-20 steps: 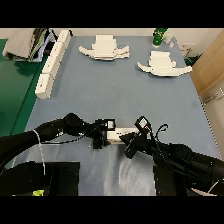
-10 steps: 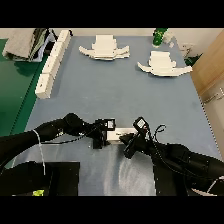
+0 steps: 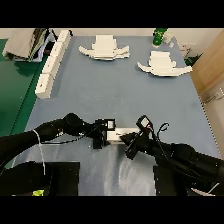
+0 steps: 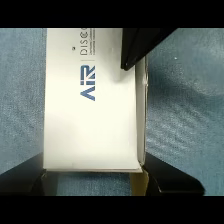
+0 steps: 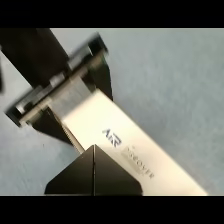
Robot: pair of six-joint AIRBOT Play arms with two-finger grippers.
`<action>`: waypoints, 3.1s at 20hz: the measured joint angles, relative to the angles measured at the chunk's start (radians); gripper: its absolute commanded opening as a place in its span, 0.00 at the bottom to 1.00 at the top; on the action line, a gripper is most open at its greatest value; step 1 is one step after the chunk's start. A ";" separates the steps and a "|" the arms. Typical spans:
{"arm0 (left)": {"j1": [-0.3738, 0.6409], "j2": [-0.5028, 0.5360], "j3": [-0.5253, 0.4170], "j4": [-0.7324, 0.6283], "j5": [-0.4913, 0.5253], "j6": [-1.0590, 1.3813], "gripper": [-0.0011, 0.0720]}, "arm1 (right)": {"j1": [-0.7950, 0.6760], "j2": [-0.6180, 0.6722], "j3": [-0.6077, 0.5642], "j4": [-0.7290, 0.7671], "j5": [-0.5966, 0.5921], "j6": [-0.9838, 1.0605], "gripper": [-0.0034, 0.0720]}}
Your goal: Fold the box.
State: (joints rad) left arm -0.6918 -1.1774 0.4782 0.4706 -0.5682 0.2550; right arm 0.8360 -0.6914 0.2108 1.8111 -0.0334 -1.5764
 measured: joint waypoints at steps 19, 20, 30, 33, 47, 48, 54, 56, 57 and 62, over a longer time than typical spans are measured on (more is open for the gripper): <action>0.000 0.000 0.000 0.000 0.000 -0.001 0.40 | -0.503 -0.398 0.693 -0.306 -1.210 0.291 0.05; 0.000 0.000 0.000 0.000 0.000 -0.001 0.40 | -0.513 -0.435 0.708 -0.305 -1.244 0.310 0.05; 0.015 0.036 0.002 0.007 0.001 -0.068 0.40 | -0.536 -0.543 0.750 -0.258 -1.355 0.372 0.05; 0.069 0.120 0.002 0.058 -0.017 -0.190 0.40 | -0.536 -0.546 0.751 -0.255 -1.361 0.374 0.05; 0.901 0.541 -0.038 0.652 -0.268 -0.981 0.40 | -0.536 -0.547 0.751 -0.252 -1.342 0.376 0.05; 0.951 0.546 -0.050 0.657 -0.271 -0.980 0.40 | -0.536 -0.547 0.751 -0.252 -1.339 0.376 0.05; 1.133 0.535 -0.109 0.671 -0.266 -0.974 0.40 | -0.536 -0.547 0.751 -0.252 -1.309 0.376 0.05; 1.180 0.526 -0.115 0.671 -0.241 -0.977 0.40 | -0.536 -0.547 0.751 -0.252 -1.302 0.375 0.05; 1.202 0.518 -0.117 0.673 -0.220 -0.979 0.40 | -0.536 -0.547 0.751 -0.252 -1.299 0.376 0.05; 1.243 0.447 -0.120 0.657 -0.104 -0.983 0.40 | -0.536 -0.547 0.751 -0.253 -1.289 0.376 0.05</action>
State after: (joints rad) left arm 0.5510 -0.7307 0.3584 1.1271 -0.6724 -0.7280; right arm 0.3004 -1.2388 0.9619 1.5585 -1.3228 -1.2007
